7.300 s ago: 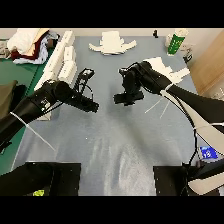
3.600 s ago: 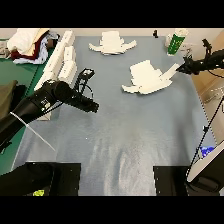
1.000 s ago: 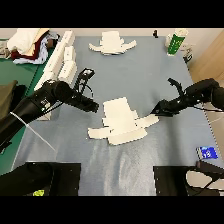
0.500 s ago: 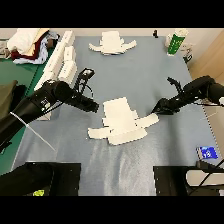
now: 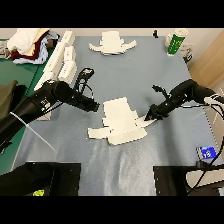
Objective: Fold the box.
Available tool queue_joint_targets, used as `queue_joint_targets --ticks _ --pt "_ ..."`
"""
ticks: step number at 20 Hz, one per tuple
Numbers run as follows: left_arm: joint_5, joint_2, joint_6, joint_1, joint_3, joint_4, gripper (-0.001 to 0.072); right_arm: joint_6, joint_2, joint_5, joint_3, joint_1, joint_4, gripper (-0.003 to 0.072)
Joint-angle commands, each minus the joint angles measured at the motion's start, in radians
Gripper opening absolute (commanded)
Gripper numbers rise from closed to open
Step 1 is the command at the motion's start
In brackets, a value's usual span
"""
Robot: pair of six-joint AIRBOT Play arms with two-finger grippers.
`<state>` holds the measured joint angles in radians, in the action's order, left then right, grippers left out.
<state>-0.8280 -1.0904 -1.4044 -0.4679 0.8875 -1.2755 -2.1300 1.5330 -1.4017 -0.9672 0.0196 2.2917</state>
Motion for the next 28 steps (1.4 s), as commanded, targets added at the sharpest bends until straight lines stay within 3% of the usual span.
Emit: queue_joint_targets --ticks 1,2,4,5,6,7,9,12,15,19,23,28 --pt "0.004 0.0 -0.003 0.0 0.0 0.009 0.0016 -0.017 0.007 -0.018 0.0 -0.016 0.021 0.005" --pt "0.007 0.0 -0.003 0.001 0.0 0.021 0.0015 -0.019 0.007 -0.018 0.001 -0.016 0.039 0.0001" --pt "0.007 0.0 -0.011 0.001 0.002 0.024 0.0017 -0.057 0.0 -0.017 0.023 -0.016 0.11 0.0001" --pt "0.004 0.0 -0.011 0.002 0.004 0.024 0.0095 -0.081 -0.017 -0.008 0.055 -0.016 0.157 0.0001" --pt "0.002 0.0 -0.033 0.002 0.007 0.022 0.0396 -0.096 -0.046 0.017 0.099 -0.021 0.186 0.0001" --pt "0.0 0.0 -0.062 0.011 0.011 0.025 0.0468 -0.097 -0.093 0.067 0.159 -0.036 0.191 0.0001" --pt "-0.033 0.0 -0.062 0.031 0.028 0.052 0.0345 -0.095 -0.216 0.198 0.297 -0.088 0.192 0.0001" --pt "-0.157 0.0 -0.008 0.096 0.034 0.104 0.0364 -0.07 -0.418 0.414 0.489 -0.192 0.187 0.0001" --pt "-0.227 -0.005 0.116 0.205 0.008 0.229 0.0364 -0.021 -0.551 0.55 0.593 -0.275 0.174 0.0001" --pt "-0.326 -0.117 0.351 0.314 -0.003 0.511 0.0362 0.005 -0.568 0.566 0.607 -0.306 0.151 0.0001" --pt "-0.308 -0.281 0.511 0.312 0.008 0.612 0.0362 0.006 -0.568 0.56 0.607 -0.307 0.151 0.0001" --pt "-0.336 -0.467 0.552 0.312 0.146 0.633 0.0362 0.01 -0.568 0.558 0.607 -0.306 0.151 0.0001"
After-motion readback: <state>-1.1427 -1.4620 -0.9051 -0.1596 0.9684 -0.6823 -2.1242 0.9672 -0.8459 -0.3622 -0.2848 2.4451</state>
